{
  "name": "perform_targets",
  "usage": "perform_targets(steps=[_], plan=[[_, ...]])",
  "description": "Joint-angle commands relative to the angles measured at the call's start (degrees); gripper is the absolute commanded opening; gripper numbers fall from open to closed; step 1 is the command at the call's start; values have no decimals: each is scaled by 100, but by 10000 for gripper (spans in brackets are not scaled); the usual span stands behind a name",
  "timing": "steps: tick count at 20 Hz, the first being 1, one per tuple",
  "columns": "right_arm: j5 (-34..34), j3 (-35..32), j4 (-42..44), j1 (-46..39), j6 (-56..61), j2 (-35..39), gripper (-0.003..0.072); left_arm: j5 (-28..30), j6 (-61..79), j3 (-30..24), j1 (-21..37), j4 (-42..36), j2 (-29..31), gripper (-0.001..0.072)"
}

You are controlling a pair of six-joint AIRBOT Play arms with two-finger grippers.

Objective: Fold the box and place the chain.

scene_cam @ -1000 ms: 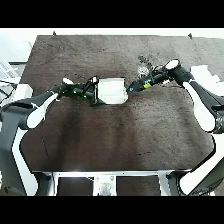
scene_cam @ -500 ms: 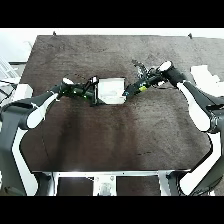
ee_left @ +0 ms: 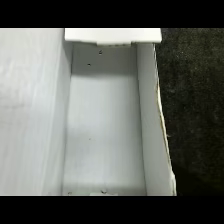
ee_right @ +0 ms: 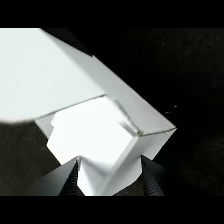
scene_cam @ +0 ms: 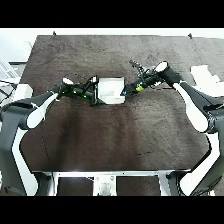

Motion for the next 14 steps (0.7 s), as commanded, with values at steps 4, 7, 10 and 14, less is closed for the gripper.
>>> perform_targets(steps=[4, 7, 10, 14], plan=[[-597, 13, -848, 247, 1198, -17, 459, -33, 9, 0, -2, 2, 0, 353], [-638, 76, -1611, 479, 1755, -17, 459, -44, 9, 0, -2, 4, 0, 353], [-614, 173, -2258, 686, 2334, -17, 459, -44, 9, 0, -2, 2, 0, 353], [-459, 531, -2949, 977, 3005, -17, 459, -42, 9, 0, -2, 2, 0, 353]])
